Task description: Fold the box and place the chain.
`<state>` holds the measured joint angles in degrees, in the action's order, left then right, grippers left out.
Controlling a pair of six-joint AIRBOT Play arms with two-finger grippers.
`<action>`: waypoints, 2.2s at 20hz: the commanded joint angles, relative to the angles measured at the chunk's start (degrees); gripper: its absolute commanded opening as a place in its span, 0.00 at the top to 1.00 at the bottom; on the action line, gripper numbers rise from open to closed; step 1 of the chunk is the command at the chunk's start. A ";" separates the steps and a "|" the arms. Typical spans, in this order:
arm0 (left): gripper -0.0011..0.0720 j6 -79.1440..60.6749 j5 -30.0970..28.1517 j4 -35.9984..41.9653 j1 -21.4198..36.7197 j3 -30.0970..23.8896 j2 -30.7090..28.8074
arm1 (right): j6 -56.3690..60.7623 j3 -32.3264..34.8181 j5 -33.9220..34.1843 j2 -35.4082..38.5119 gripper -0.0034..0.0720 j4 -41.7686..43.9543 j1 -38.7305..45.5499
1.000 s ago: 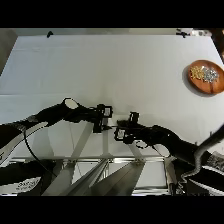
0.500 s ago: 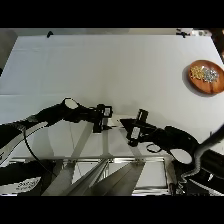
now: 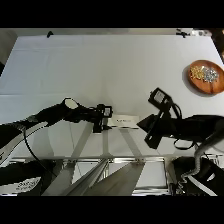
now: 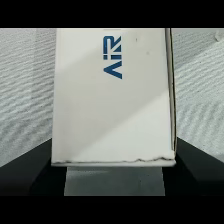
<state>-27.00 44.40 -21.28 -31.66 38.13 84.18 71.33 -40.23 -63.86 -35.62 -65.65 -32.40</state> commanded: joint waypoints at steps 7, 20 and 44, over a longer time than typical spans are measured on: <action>0.47 -0.07 -0.09 0.24 0.02 0.04 -0.04 | 3.26 -7.74 -21.49 -12.13 0.94 -3.52 16.11; 0.54 -0.04 -0.28 0.39 0.13 0.09 -2.08 | 3.28 -7.74 -16.70 -20.13 0.94 -3.50 16.09; 0.51 58.95 -20.20 -23.21 54.10 0.04 -10.05 | 3.69 -7.74 -14.97 -20.11 0.94 -2.84 16.09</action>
<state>16.80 16.12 -29.26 11.75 38.15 73.97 74.81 -47.90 -78.59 -55.70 -68.77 -16.34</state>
